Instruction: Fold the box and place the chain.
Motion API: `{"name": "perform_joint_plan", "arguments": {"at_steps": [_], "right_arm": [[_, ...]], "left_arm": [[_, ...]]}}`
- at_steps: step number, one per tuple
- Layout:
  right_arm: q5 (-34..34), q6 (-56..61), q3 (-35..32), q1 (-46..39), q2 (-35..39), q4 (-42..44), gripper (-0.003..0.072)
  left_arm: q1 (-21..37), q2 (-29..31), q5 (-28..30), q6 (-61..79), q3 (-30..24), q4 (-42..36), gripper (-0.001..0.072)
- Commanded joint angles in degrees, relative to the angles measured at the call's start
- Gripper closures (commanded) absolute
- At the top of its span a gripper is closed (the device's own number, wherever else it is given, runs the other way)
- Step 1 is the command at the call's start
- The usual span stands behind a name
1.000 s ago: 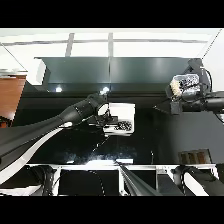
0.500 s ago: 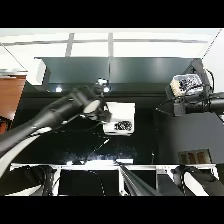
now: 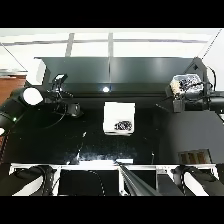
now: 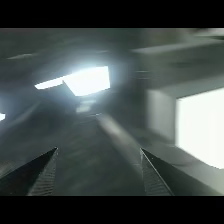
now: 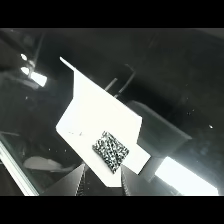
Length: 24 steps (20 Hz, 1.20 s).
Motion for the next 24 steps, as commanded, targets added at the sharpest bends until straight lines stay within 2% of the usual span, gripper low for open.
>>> {"name": "perform_joint_plan", "arguments": {"at_steps": [1,4,7,9,12,16,18,24], "right_arm": [[-1.0,0.0,0.1,0.0,0.0,0.5,0.0418],[-1.0,0.0,0.1,0.0,0.0,0.5,0.0418],[-1.0,0.7,0.1,0.0,0.0,0.5,0.0418],[-1.2,0.9,0.1,0.0,0.0,0.5,0.0419],[-2.0,0.9,0.1,0.0,0.0,0.5,0.0418],[-2.1,0.9,0.1,0.0,0.0,0.5,0.0419],[-2.1,0.9,0.1,0.0,0.0,0.5,0.0419],[-2.5,0.9,0.1,0.0,0.0,0.4,0.0419]], "left_arm": [[4.1,-3.3,-2.1,43.0,-5.3,-26.8,-0.0005],[-1.9,-6.7,-1.9,59.5,-5.3,-23.0,-0.0005],[-7.4,-8.3,0.0,73.6,-4.7,-12.4,-0.0002],[-8.2,-10.0,1.7,78.0,-4.7,-14.9,-0.0002],[-8.1,-13.4,0.9,81.8,-3.7,-19.0,-0.0002],[-8.1,-17.5,-0.9,85.7,-3.6,-33.6,-0.0002],[-8.2,-18.7,-0.3,87.4,-3.3,-34.5,-0.0002],[-8.3,-18.7,1.6,87.7,-2.6,-30.4,-0.0001]]}}
